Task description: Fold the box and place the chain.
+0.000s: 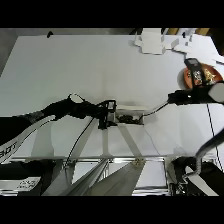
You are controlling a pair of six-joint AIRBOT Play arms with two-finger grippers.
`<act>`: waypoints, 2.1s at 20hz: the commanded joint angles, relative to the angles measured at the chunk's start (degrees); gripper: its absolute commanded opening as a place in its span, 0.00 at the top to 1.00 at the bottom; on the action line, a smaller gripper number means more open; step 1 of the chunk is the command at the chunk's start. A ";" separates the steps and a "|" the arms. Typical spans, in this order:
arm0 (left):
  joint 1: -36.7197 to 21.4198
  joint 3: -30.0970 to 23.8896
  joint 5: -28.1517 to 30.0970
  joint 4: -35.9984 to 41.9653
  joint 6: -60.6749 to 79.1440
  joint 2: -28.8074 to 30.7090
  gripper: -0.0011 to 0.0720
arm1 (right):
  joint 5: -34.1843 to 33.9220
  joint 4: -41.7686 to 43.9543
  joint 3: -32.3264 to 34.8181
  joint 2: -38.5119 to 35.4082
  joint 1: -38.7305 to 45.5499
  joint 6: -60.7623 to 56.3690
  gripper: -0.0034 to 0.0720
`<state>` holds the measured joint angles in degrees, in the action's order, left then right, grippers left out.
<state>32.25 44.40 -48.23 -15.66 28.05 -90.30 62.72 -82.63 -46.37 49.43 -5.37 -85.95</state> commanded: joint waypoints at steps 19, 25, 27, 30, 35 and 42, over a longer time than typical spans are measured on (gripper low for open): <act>-0.02 0.02 0.00 0.00 0.02 0.02 0.78 | 3.39 42.34 -0.02 -22.91 -2.14 19.28 0.94; -0.02 0.02 0.00 0.00 0.02 0.02 0.78 | -8.33 33.94 -0.04 -14.19 -16.39 21.88 0.94; -0.02 0.02 0.00 0.00 0.02 0.02 0.78 | -8.28 30.34 -0.04 -9.20 -19.52 21.73 0.94; -0.02 0.02 0.00 0.00 0.02 0.02 0.78 | -8.37 26.93 -0.04 -2.51 -21.73 21.70 0.94; -0.02 0.02 0.00 0.00 0.02 0.02 0.78 | -7.39 26.88 -0.04 4.92 -21.70 21.75 0.94; -0.02 0.02 0.00 0.00 0.02 0.02 0.78 | -6.71 26.64 -1.44 6.16 -21.64 19.32 0.60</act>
<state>32.25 44.40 -48.25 -15.64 28.05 -90.30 55.92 -55.61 -46.92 55.02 -27.00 -64.55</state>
